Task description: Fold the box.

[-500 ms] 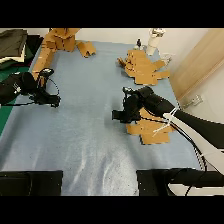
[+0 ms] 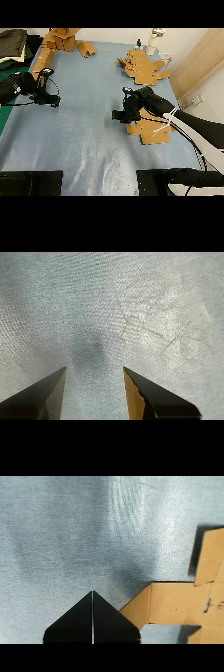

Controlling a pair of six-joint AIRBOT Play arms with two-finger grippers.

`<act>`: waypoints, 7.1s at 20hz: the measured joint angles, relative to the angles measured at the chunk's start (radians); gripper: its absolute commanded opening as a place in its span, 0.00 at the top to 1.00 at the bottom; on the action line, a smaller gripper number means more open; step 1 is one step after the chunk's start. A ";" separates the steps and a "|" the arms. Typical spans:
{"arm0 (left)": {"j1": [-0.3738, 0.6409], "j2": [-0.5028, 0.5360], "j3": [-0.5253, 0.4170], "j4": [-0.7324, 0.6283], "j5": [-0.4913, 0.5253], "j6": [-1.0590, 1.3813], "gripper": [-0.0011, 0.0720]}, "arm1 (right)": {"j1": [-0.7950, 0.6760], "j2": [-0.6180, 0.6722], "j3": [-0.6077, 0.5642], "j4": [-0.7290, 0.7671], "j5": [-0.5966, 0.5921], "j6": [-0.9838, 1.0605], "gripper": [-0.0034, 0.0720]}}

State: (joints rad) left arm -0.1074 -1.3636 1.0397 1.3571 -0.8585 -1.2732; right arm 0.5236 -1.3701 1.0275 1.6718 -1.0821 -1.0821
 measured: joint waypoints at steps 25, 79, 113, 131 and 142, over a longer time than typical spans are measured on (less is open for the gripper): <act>-0.254 0.068 -0.026 -0.554 -0.205 0.094 0.26 | -0.634 0.030 0.225 -0.428 -0.384 -0.335 0.36; -0.388 0.298 -0.287 -0.716 0.040 0.034 0.26 | -0.578 -0.043 -0.070 0.566 -0.245 -1.032 0.95; 0.053 -0.225 -0.186 -0.955 -0.444 0.552 0.27 | -0.095 0.378 -0.584 0.779 0.216 -1.151 0.95; 0.013 -0.237 -0.184 -0.969 -0.505 0.723 0.97 | -0.095 0.378 -0.584 0.759 0.241 -1.140 0.36; -0.109 -0.135 -0.180 -1.062 -0.377 0.966 0.97 | -0.312 0.380 -0.357 0.395 0.217 -0.859 0.90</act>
State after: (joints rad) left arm -0.2165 -1.4982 0.8600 0.2955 -1.2358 -0.3077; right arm 0.2115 -0.9901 0.6708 2.0670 -0.8646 -1.9415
